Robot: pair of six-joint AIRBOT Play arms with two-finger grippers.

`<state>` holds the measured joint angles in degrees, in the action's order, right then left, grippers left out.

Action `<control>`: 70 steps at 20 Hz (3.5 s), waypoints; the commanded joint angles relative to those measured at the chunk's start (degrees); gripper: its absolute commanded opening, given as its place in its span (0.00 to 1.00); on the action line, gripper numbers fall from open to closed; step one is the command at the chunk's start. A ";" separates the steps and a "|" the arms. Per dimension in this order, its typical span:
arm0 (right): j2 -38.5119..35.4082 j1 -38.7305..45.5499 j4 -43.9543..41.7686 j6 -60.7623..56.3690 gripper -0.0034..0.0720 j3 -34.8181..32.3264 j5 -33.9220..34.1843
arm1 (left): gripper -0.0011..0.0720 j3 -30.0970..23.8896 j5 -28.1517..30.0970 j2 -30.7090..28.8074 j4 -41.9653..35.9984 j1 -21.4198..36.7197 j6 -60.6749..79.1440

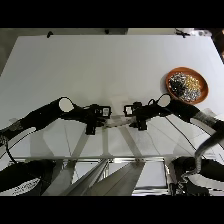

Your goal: Fold the box and place the chain.

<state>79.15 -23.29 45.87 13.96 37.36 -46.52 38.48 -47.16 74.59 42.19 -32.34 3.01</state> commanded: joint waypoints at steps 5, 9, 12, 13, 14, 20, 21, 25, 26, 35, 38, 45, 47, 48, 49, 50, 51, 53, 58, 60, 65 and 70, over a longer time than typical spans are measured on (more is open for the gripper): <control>0.00 -0.04 0.02 0.04 0.44 0.07 0.00 | 0.49 0.04 0.07 1.77 -4.20 -2.19 -1.86; 0.00 -0.04 0.02 0.04 0.44 0.07 0.00 | 0.49 0.07 0.09 1.97 -4.17 -2.40 -1.97; 0.00 -0.04 0.00 0.04 0.44 0.07 0.00 | 0.26 0.07 0.24 0.35 -3.96 -2.25 -3.48; 0.00 -0.04 0.00 0.04 0.44 0.07 0.00 | 0.13 0.07 0.13 -1.05 -3.52 -1.86 -4.68; 0.00 -0.04 0.02 0.04 0.44 0.07 0.00 | 0.09 0.04 0.04 -3.06 -3.02 -1.29 -6.93; 0.00 -0.04 0.00 0.04 0.44 0.07 0.00 | 0.02 -0.04 -5.42 -16.83 14.80 5.40 -43.34; 0.00 -0.04 0.00 0.04 0.44 0.07 0.00 | 0.02 -0.13 -8.31 -18.51 18.84 6.75 -51.95; 0.00 -0.04 0.02 0.04 0.44 0.07 0.00 | 0.02 -2.29 -17.00 -20.83 25.16 11.08 -76.85; 0.02 -0.04 0.00 0.04 0.44 0.07 0.00 | 0.02 -3.67 -16.92 -20.81 24.61 11.45 -80.91; 0.00 -0.04 0.02 0.04 0.44 0.07 0.00 | 0.02 -8.11 -9.60 -13.14 11.58 11.52 -84.52; 0.00 -0.04 0.02 0.04 0.44 0.07 0.00 | 0.02 -8.11 -8.52 -9.77 11.19 11.50 -84.50; 0.00 -0.04 0.02 0.04 0.44 0.07 0.00 | 0.02 -8.11 -7.04 -8.17 10.91 11.45 -85.64; 0.00 -0.04 0.02 0.04 0.44 0.07 0.00 | 0.02 -8.11 -6.19 -7.63 10.29 10.71 -85.77; 0.00 -0.04 0.02 0.04 0.44 0.07 0.00 | 0.02 -8.11 -5.53 -7.08 10.08 10.19 -85.77; 0.00 -0.04 0.02 0.04 0.44 0.07 0.02 | 0.02 -8.11 -4.79 -6.29 10.08 9.64 -85.77; 0.00 -0.04 0.00 0.04 0.44 0.07 0.00 | 0.02 -8.11 -4.02 -5.62 10.01 9.18 -85.77; 0.00 -0.04 0.02 0.04 0.44 0.07 0.00 | 0.02 -8.11 -3.30 -5.14 9.70 8.70 -85.77; 0.00 -0.04 0.02 0.04 0.44 0.07 0.00 | 0.02 -8.11 -2.25 -5.14 7.91 8.00 -85.48; 0.02 -0.04 0.00 0.04 0.44 0.07 0.00 | 0.02 -8.11 -2.23 -5.62 6.21 7.82 -83.95; 0.00 -0.04 0.02 0.04 0.44 0.07 0.00 | 0.02 -8.11 -2.10 -7.23 5.57 7.87 -83.71; 0.00 -0.04 0.02 0.04 0.44 0.07 0.00 | 0.02 -8.11 -2.21 -9.77 4.04 8.11 -82.49; 0.00 -0.04 0.02 0.04 0.44 0.07 0.00 | 0.02 -8.11 -2.36 -9.86 0.31 7.98 -80.15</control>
<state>79.11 -23.27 45.93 13.96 37.36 -46.54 30.35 -49.78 64.95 44.69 -24.29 -78.46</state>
